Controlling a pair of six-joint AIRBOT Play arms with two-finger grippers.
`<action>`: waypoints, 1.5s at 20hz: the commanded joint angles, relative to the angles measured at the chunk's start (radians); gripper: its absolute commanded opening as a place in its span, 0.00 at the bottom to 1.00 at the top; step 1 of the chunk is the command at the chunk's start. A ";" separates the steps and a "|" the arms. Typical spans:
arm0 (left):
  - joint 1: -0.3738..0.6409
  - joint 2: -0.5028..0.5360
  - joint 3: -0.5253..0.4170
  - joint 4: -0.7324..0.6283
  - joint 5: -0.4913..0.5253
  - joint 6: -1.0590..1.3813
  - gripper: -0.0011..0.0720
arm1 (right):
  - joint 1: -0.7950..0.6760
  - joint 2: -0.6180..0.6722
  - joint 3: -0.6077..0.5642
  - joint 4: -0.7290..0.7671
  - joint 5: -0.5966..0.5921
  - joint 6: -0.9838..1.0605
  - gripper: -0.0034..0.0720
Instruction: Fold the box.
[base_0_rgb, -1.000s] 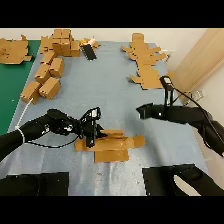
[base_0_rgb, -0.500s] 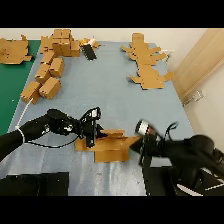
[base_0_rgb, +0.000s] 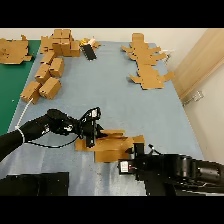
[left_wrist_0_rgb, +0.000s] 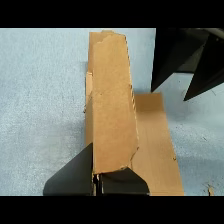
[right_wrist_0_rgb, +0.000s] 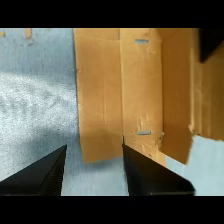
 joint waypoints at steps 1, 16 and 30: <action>0.000 0.000 0.001 0.000 0.000 0.000 0.03 | 0.019 -0.119 -0.003 -0.029 0.061 0.006 0.76; 0.000 0.000 0.001 0.000 0.000 0.000 0.03 | 0.017 -0.150 0.001 -0.299 0.148 0.187 0.76; 0.000 0.000 0.001 0.000 0.000 0.000 0.03 | 0.018 -0.142 0.023 -0.320 0.145 0.218 0.76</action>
